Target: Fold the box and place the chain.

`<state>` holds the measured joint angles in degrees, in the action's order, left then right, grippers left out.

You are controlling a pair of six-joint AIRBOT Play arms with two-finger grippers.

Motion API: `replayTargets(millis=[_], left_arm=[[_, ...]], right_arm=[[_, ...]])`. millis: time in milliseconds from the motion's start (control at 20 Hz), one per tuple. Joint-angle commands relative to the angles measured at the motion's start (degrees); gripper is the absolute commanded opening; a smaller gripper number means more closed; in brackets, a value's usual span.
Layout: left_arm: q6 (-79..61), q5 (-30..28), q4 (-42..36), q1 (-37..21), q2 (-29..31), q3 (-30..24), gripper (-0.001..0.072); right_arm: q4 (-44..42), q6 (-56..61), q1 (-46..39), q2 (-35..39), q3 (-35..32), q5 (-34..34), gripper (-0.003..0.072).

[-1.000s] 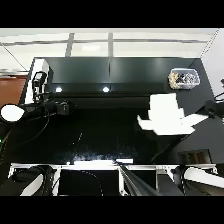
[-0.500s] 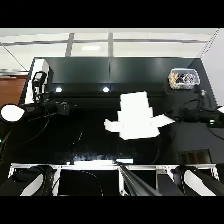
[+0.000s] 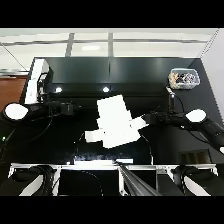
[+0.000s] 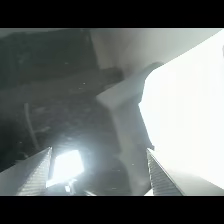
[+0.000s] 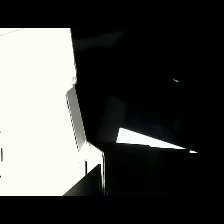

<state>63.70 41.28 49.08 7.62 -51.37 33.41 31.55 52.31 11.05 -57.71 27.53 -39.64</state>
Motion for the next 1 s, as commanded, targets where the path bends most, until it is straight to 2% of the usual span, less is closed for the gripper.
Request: replayTargets(millis=[0,100,250,450,550,700,950], left_arm=[[3.08,1.29,-3.17,0.26,-0.76,0.02,0.0707],[5.44,2.14,-3.17,0.26,-2.86,0.09,0.0707],[6.95,4.79,-4.57,0.24,-9.11,0.81,0.0707],[-8.41,7.76,-21.22,0.26,-18.05,2.60,0.0707],[-13.64,12.02,-28.15,0.28,-22.91,4.13,0.0707],[-14.16,19.56,-27.65,2.29,-30.64,7.85,0.0707],[-14.53,20.98,-27.21,6.99,-37.59,11.56,0.0707]], right_arm=[[-0.42,0.00,3.50,0.09,-0.15,4.57,0.0011],[-0.39,-0.07,3.50,0.09,-0.15,4.48,0.0010],[-0.44,-0.04,3.50,0.09,-0.15,4.04,0.0011],[-0.42,-0.04,3.50,0.09,-0.15,2.54,0.0011],[-0.39,-0.04,3.50,0.09,-0.17,2.19,0.0011],[0.04,-0.04,3.50,0.09,-0.15,2.34,0.0011],[0.07,-0.04,3.50,0.07,-0.17,2.34,0.0011]])
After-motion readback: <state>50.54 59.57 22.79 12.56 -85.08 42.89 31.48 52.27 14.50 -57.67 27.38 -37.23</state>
